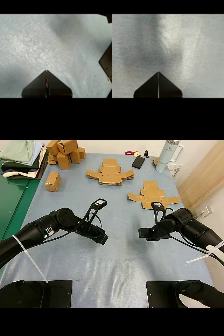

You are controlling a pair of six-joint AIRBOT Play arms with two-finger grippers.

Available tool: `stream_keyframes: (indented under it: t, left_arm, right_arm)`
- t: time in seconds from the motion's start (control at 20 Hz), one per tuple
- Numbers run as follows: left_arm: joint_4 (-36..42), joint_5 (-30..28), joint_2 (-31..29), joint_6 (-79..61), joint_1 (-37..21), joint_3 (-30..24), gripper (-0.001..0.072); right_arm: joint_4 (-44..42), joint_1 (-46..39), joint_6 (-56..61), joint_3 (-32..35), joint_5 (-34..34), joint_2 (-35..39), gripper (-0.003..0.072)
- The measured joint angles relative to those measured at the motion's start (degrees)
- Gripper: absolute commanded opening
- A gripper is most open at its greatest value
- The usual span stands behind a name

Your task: Fold the box.

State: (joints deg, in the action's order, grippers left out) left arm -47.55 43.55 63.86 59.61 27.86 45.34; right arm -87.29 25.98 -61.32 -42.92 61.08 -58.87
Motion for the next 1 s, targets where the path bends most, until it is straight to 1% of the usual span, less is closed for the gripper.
stream_keyframes:
  t: [0.45, 0.7, 0.75, 0.85, 0.9, 0.95, 1.0]
  left_arm:
    - [0.0, -0.02, 0.0, 0.0, 0.0, 0.02, 0.0013]
    - [0.0, -0.02, 0.0, 0.02, 0.0, 0.0, 0.0013]
    - [0.0, -0.02, 0.0, 0.02, 0.0, 0.0, 0.0013]
    - [0.0, -0.02, 0.0, 0.0, 0.0, 0.0, 0.0013]
    - [0.0, -0.04, 0.0, 0.0, 0.0, 0.0, 0.0013]
    - [0.0, -0.09, 0.0, 0.0, 0.0, 0.0, 0.0013]
    - [0.0, -0.31, 0.0, 0.0, 0.0, 0.0, 0.0013]
  right_arm:
    - [0.0, 0.0, 0.11, 0.0, -0.09, 0.0, 0.0007]
    - [-1.92, 0.0, 1.38, -0.02, -3.87, -0.04, 0.0007]
    - [-2.82, -0.15, 1.68, -0.31, -4.9, -0.07, 0.003]
    - [-2.97, -2.6, 2.23, -2.62, -6.45, -0.42, 0.0191]
    - [-2.49, -5.38, 2.19, -4.87, -6.58, -0.98, 0.0234]
    - [-2.38, -9.07, 1.4, -7.63, -6.25, -1.92, 0.0243]
    - [-2.27, -13.27, -0.22, -10.4, -5.35, -3.19, 0.0267]
